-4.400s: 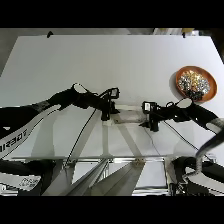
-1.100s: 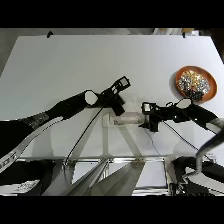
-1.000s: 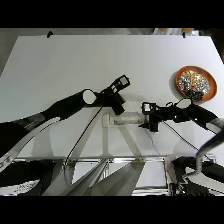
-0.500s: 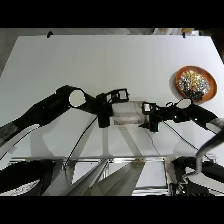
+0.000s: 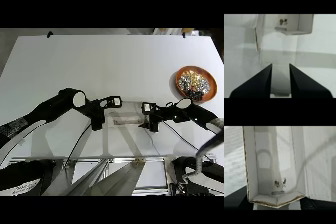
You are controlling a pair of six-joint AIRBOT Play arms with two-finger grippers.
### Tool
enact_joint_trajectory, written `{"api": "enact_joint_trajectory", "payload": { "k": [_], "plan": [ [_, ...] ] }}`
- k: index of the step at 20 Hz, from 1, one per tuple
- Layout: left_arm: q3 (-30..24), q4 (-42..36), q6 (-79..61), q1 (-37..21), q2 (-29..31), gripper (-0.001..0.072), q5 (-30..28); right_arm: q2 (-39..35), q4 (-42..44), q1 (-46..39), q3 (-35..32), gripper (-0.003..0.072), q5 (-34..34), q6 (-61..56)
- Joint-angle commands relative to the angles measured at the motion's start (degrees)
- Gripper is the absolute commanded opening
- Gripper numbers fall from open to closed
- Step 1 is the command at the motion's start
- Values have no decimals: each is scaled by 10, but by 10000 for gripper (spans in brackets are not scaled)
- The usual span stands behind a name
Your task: Fold the box and place the chain.
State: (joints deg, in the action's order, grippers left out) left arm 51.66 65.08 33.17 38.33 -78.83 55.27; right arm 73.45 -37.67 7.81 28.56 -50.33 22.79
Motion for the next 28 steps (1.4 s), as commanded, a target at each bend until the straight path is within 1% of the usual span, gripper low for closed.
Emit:
{"api": "enact_joint_trajectory", "payload": {
  "k": [1,4,5,7,13,14,16,17,18,21,22,23,28],
  "plan": [
    [-27,-2,-97,-14,-2,301,-49,0,0,0,0,336,0,0],
    [-32,-37,-195,-14,-3,405,-108,0,0,0,0,336,0,0],
    [-33,-52,-212,-14,-3,414,-129,0,0,0,0,336,0,0],
    [-34,-70,-219,-13,-7,414,-151,0,0,0,0,336,0,0],
    [-35,-98,-229,2,-33,409,-148,0,0,0,0,336,0,0],
    [-35,-109,-229,8,-33,395,-147,0,0,0,0,336,0,0],
    [-35,-132,-229,21,-33,259,-139,0,0,0,0,336,0,0],
    [-35,-139,-229,25,-33,216,-134,0,0,0,0,336,0,0],
    [-35,-144,-229,25,-33,200,-131,0,0,0,0,336,0,0],
    [-35,-160,-229,25,-33,196,-134,0,0,0,0,336,0,0],
    [-35,-171,-229,25,-33,178,-135,0,0,0,0,336,0,0],
    [-35,-184,-229,26,-33,125,-137,0,0,0,0,336,0,0],
    [-35,-221,-229,37,-33,135,-178,0,0,0,0,336,0,0]
  ]
}}
